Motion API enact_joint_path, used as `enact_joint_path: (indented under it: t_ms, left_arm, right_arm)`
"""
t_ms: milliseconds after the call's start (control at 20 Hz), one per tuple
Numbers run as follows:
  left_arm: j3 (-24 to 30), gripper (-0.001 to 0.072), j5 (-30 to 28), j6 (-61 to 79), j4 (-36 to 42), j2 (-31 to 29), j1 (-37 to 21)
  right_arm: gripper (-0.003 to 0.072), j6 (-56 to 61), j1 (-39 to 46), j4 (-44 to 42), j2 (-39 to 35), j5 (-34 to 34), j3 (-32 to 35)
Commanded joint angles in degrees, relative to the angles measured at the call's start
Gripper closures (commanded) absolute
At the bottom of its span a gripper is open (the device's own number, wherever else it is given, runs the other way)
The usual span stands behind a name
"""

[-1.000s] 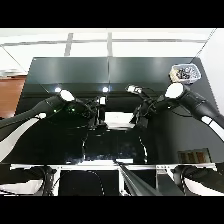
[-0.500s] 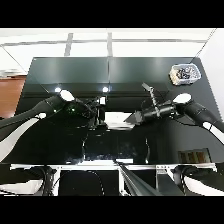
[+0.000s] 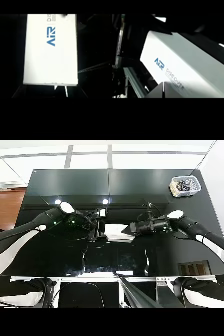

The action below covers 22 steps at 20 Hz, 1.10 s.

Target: Fold the box and place the chain.

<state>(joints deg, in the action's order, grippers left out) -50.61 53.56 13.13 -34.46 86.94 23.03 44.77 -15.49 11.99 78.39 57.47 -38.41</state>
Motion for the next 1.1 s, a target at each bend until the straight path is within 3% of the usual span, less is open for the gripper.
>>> enact_joint_path:
  t_ms: [0, 200, 450, 550, 700, 800, 900, 1050]
  left_arm:
    - [0.0, 0.0253, 0.0, -0.1, 0.0, 0.0, 0.0]
    - [0.0, 0.0254, 0.0, -0.1, 0.0, 0.0, -0.1]
    - [-0.2, 0.0254, -1.0, -2.5, 0.2, -0.1, -0.2]
    - [-0.2, 0.0252, -3.4, -6.1, 0.5, -0.5, 0.0]
    - [-0.2, 0.0133, -3.6, -6.3, 0.6, -2.1, -0.1]
    - [-0.3, 0.0126, -2.7, -6.3, -0.7, -4.0, -0.4]
    - [-0.6, -0.0002, -0.2, -6.3, -3.0, -6.5, -1.0]
    - [-0.8, -0.0002, 2.7, -6.3, -3.1, -9.9, -1.8]
  right_arm:
    - [0.0673, 2.9, -1.7, 4.8, 0.8, -5.6, 0.1]
    - [0.0673, 2.1, -1.7, 5.9, 0.7, -4.9, 0.0]
    - [0.0673, -2.4, 5.4, 9.0, -3.9, 9.4, -3.6]
    - [0.0673, -1.5, 10.0, 12.5, -8.8, 11.2, -4.2]
    - [0.0673, 2.6, 15.2, 19.0, -14.8, 11.6, -4.2]
    - [0.0673, 3.9, 18.1, 22.8, -17.6, 13.3, -4.2]
    - [0.0673, 4.6, 21.3, 24.6, -19.2, 15.3, -4.2]
    - [0.0673, 4.6, 24.6, 24.5, -19.5, 16.9, -4.2]
